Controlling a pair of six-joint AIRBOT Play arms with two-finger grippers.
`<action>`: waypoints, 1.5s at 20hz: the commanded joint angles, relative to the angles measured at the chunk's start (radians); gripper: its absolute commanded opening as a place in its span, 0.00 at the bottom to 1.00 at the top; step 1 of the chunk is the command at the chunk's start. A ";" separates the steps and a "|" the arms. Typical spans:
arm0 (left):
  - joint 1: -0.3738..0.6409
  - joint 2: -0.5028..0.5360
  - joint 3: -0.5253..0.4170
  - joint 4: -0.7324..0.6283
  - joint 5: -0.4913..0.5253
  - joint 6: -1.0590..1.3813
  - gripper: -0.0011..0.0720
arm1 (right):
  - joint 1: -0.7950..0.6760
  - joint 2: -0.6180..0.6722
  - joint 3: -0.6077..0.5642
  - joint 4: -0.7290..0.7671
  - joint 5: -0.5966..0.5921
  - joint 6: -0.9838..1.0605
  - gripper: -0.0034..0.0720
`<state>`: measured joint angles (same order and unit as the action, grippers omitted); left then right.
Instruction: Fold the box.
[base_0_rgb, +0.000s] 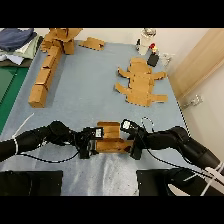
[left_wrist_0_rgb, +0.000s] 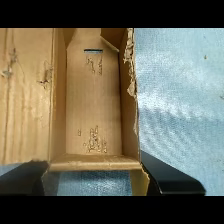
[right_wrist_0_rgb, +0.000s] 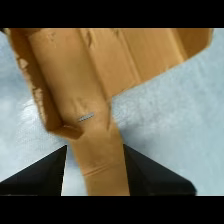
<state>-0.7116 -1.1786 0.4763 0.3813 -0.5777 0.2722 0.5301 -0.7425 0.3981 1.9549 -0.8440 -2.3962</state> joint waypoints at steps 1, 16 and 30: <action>0.001 0.000 0.000 0.000 0.000 0.000 0.59 | 0.002 -0.072 0.001 0.045 0.112 -0.138 0.74; 0.001 0.000 0.000 0.000 0.000 0.000 0.59 | 0.108 -0.114 0.003 0.137 0.155 -0.260 0.76; 0.001 0.000 0.000 0.000 0.000 0.000 0.59 | 0.064 -0.004 0.155 -0.831 -0.382 0.915 0.05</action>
